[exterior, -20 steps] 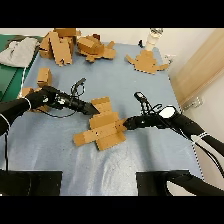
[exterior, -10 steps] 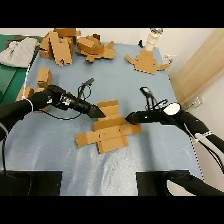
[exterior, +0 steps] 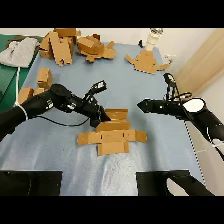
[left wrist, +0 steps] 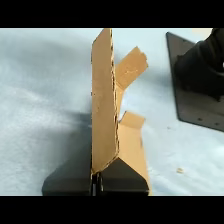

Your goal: Fold the box.

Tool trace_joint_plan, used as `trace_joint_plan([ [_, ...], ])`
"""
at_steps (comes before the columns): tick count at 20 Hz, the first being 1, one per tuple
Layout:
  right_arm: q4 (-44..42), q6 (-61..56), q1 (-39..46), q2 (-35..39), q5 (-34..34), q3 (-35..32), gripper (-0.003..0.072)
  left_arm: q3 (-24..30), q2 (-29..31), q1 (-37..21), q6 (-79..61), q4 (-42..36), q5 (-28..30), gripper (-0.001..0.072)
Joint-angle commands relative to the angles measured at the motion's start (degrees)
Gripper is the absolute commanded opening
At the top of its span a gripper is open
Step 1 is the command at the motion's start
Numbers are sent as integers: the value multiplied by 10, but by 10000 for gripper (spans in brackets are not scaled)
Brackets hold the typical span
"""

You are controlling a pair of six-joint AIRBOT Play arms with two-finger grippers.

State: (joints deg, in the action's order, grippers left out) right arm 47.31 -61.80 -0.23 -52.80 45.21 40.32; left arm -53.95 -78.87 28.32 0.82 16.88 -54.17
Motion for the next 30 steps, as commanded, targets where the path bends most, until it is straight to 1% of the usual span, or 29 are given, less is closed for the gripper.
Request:
trace_joint_plan([
  [1, 5, -29, 5, 8, 7, 1, 244, 39, 26, 6, -83, 2, 57, 15],
  [5, 5, -39, 5, 0, 19, -1, 244, 132, 91, 6, -214, -72, 92, 15],
  [6, 6, -39, 2, -1, 18, -5, 243, 149, 96, 6, -235, -90, 96, 15],
  [8, 35, -43, -15, -1, 12, -15, 230, 165, 94, 7, -240, -96, 93, 15],
  [11, 103, -90, -58, -1, -21, -23, 227, 165, 85, 7, -289, -106, 95, 15],
  [14, 116, -99, -90, -1, -65, -24, 227, 165, 71, 5, -348, -165, 149, 15],
  [15, 116, -102, -96, -1, -76, -24, 227, 163, 68, 5, -359, -169, 167, 15],
  [16, 116, -103, -98, -2, -81, -24, 227, 158, 64, 5, -360, -169, 170, 15],
  [19, 120, -107, -103, -7, -84, -24, 227, 143, 64, 7, -369, -170, 119, 15],
  [21, 120, -109, -102, -8, -85, -24, 227, 141, 64, 8, -385, -195, 116, 15],
  [24, 120, -109, -103, -8, -85, -24, 227, 152, 64, 19, -396, -177, 116, 15],
  [27, 124, -109, -102, -8, -88, -24, 227, 175, 64, 42, -431, -178, 117, 15],
  [30, 125, -109, -102, -8, -89, -24, 227, 188, 64, 49, -431, -184, 118, 14],
])
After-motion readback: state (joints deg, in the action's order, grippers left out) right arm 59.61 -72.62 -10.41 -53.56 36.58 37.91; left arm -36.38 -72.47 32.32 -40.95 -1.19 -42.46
